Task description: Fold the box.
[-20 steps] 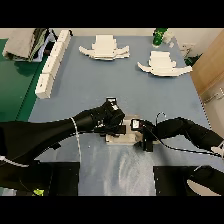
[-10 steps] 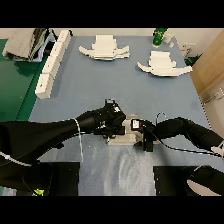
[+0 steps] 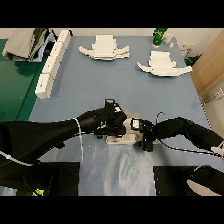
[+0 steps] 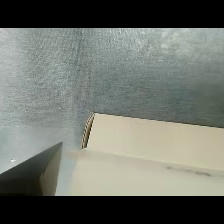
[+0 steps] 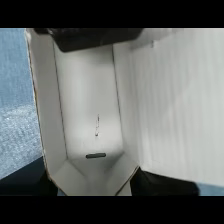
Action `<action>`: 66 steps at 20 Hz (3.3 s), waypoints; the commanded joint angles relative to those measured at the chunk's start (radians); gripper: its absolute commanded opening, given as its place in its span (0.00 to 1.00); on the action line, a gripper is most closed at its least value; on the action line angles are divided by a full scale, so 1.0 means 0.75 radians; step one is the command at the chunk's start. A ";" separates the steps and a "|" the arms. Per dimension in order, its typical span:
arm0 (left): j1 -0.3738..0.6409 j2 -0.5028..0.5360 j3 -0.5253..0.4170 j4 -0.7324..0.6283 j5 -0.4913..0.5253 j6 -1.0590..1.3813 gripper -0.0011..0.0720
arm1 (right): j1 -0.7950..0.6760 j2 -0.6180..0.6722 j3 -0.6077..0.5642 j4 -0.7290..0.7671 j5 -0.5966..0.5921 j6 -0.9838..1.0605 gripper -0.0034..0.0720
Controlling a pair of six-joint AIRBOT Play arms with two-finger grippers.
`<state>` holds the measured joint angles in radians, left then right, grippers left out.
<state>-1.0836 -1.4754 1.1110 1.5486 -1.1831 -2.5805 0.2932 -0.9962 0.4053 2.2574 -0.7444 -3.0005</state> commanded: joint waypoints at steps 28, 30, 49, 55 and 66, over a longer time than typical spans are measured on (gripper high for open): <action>0.438 0.747 -0.194 -0.462 -0.010 2.016 0.03 | 0.000 0.000 0.001 -0.003 -0.001 -0.001 0.71; 0.631 0.800 -0.336 -0.767 -0.010 2.583 0.16 | 0.000 0.000 0.001 -0.003 -0.001 -0.001 0.71; 0.611 0.494 -0.845 -1.410 0.670 3.696 0.98 | 0.000 0.000 0.001 -0.003 -0.001 -0.001 0.71; 0.604 0.419 -0.844 -1.427 0.703 3.698 0.98 | 0.000 0.000 0.001 -0.003 -0.001 -0.001 0.71; 0.522 0.397 -0.843 -1.440 0.820 3.780 0.98 | 0.000 0.000 0.001 -0.003 -0.001 -0.001 0.71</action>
<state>-0.6838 -1.1759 0.4782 0.4679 -0.5789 0.2375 0.2932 -0.9962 0.4053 2.2551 -0.7456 -3.0013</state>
